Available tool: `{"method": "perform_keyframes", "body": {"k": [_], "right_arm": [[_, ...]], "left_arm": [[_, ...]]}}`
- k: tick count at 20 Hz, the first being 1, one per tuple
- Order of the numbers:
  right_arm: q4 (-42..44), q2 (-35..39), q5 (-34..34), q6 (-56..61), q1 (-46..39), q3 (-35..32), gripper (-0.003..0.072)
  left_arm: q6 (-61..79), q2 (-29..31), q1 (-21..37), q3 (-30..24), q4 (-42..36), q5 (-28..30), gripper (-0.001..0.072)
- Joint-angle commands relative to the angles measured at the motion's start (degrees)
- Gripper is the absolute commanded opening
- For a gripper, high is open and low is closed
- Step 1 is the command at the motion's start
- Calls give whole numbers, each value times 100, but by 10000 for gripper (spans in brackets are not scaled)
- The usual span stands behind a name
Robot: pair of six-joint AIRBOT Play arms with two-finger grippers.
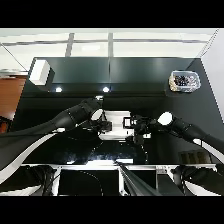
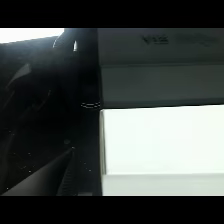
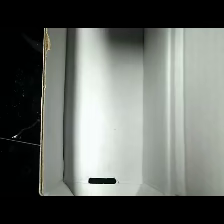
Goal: Fold the box and place the chain.
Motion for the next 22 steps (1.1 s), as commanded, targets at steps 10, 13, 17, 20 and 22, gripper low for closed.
{"method": "perform_keyframes", "body": {"k": [10, 13, 17, 20, 22], "right_arm": [[-4, 0, 11, -2, 4, 0, 171], [2, 9, 33, 216, 2, 2, 331], [-122, 435, 96, 573, -2, 4, 587], [-1189, 1051, 190, 1532, -2, 4, 586], [-1864, 1250, 402, 1869, -2, 4, 586]], "left_arm": [[0, 2, -98, 4, -42, 109, 29], [0, 2, -98, 4, -39, 111, 30], [0, 2, -98, 4, -44, 122, 30], [0, 2, -98, 4, -46, 221, 30], [0, 2, -98, 4, -44, 260, 29]]}}
